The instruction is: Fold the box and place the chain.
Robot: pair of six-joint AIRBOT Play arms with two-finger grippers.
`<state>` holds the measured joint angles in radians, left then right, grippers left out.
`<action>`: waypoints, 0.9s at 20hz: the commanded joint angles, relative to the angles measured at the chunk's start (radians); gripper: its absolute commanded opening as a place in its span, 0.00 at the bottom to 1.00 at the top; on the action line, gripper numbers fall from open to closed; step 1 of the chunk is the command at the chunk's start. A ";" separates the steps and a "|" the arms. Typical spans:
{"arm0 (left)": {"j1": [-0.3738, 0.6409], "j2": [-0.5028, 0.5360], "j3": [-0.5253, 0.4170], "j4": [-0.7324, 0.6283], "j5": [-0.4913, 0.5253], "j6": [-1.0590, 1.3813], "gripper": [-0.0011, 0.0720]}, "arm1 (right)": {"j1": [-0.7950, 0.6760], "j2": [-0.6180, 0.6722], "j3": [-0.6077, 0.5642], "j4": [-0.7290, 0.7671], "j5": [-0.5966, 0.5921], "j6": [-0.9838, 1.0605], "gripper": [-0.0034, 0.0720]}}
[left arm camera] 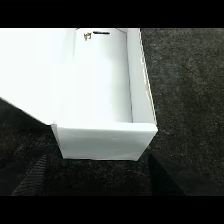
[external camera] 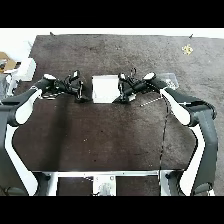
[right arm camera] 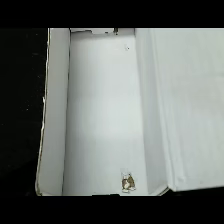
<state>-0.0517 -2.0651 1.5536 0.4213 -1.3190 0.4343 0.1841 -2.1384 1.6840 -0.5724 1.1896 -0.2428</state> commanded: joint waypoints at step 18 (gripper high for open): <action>-0.069 -0.039 0.000 -0.070 0.107 0.024 0.98 | 0.000 0.000 0.001 0.000 0.000 0.000 0.63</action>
<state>-0.1097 -2.0953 1.5536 0.3721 -1.2556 0.4526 0.1841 -2.1384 1.6840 -0.5724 1.1892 -0.2424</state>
